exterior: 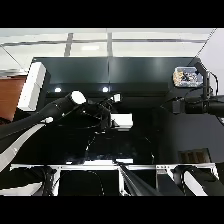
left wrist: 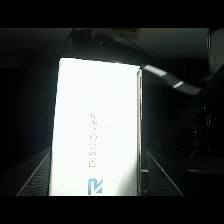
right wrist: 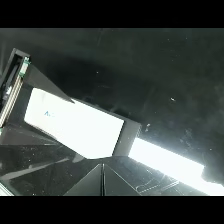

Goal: Fold the box and place the chain.

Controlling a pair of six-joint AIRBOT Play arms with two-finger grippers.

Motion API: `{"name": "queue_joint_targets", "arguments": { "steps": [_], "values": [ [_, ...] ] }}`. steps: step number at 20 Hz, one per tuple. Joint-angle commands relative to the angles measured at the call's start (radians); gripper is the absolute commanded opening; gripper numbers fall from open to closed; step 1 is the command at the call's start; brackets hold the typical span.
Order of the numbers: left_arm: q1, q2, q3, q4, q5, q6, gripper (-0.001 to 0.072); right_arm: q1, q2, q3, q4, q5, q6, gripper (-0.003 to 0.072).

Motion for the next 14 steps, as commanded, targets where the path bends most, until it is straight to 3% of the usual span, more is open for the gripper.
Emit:
{"name": "queue_joint_targets", "arguments": {
  "steps": [1, 6, 8, 9, 10, 11, 14],
  "values": [
    [-0.027, -0.008, 0.002, 0.094, 0.04, 0.015, 0.0702, 0.0, 0.0, 0.0, 0.0, 0.0, 0.0, 0.0011],
    [-0.109, -0.035, 0.003, 0.159, 0.196, -0.053, 0.0699, 0.0, 0.0, 0.0, 0.0, -0.001, 0.001, 0.0012],
    [-0.119, -0.036, 0.006, 0.229, 0.185, -0.141, 0.0616, 0.0, 0.001, 0.0, 0.0, -0.003, 0.001, 0.0011],
    [-0.116, -0.031, 0.017, 0.278, 0.147, -0.206, 0.0446, 0.0, 0.0, 0.0, 0.0, -0.004, 0.001, 0.0011],
    [-0.107, -0.023, 0.036, 0.352, 0.089, -0.297, 0.0332, 0.0, 0.0, 0.0, 0.0, -0.004, 0.001, 0.0011],
    [-0.09, -0.008, 0.061, 0.437, 0.015, -0.41, 0.0292, 0.0, 0.001, 0.0, 0.001, -0.004, 0.001, 0.0011],
    [0.007, 0.068, 0.107, 0.652, -0.182, -0.696, 0.0289, 0.0, 0.0, 0.0, 0.001, -0.004, 0.001, 0.0011]
  ]
}}
